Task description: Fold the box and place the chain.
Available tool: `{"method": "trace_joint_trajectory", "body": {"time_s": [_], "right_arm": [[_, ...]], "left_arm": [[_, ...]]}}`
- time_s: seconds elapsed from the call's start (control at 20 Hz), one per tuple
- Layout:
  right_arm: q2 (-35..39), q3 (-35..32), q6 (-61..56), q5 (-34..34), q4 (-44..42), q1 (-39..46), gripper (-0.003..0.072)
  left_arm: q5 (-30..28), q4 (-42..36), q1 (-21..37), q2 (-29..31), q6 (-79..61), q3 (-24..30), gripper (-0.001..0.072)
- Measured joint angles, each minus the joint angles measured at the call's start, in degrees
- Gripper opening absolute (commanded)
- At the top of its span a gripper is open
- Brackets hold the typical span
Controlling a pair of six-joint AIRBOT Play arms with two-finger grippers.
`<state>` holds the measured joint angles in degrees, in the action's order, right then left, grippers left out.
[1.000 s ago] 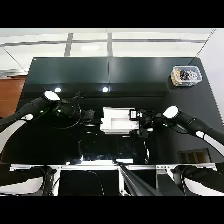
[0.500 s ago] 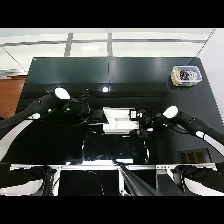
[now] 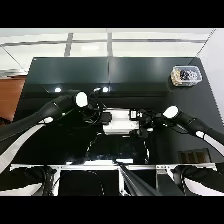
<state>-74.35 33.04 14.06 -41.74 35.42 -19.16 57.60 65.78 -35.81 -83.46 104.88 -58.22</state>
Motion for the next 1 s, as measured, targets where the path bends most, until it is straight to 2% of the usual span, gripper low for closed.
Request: {"method": "trace_joint_trajectory", "body": {"time_s": [0.35, 0.6, 0.65, 0.7, 0.75, 0.8, 0.85, 0.9, 1.0], "right_arm": [[0.0, 0.0, 0.0, 0.0, 0.0, 0.0, 0.0107], [0.0, 0.0, 0.0, 0.0, 0.0, 0.0, 0.0108], [0.0, 0.0, 0.0, 0.0, 0.0, 0.0, 0.0108], [0.0, 0.0, 0.0, 0.0, 0.0, 0.0, 0.0107], [0.0, 0.0, 0.0, 0.0, 0.0, 0.0, 0.0107], [0.0, 0.0, 0.0, 0.0, 0.0, 0.0, 0.0108], [0.0, 0.0, 0.0, 0.0, 0.0, 0.0, 0.0108], [0.0, 0.0, 0.0, 0.0, 0.0, 0.0, 0.0107], [0.0, 0.0, 0.0, 0.0, 0.0, 0.0, 0.0107]], "left_arm": [[0.4, 9.4, -4.0, -2.3, 11.1, -2.4, 0.0406], [4.9, 15.7, -8.0, -4.9, 19.0, -6.9, 0.0402], [5.7, 16.5, -8.8, -5.7, 20.1, -8.0, 0.0362], [6.4, 17.4, -9.6, -6.4, 21.1, -8.9, 0.0266], [7.0, 18.3, -10.3, -7.0, 22.2, -9.6, 0.0223], [7.5, 19.1, -11.0, -7.3, 23.3, -10.1, 0.0216], [7.8, 20.0, -11.5, -7.6, 24.4, -10.5, 0.0050], [8.5, 20.7, -11.8, -7.8, 25.4, -10.8, 0.0022], [8.7, 21.4, -12.3, -8.0, 26.7, -11.2, 0.0025]]}}
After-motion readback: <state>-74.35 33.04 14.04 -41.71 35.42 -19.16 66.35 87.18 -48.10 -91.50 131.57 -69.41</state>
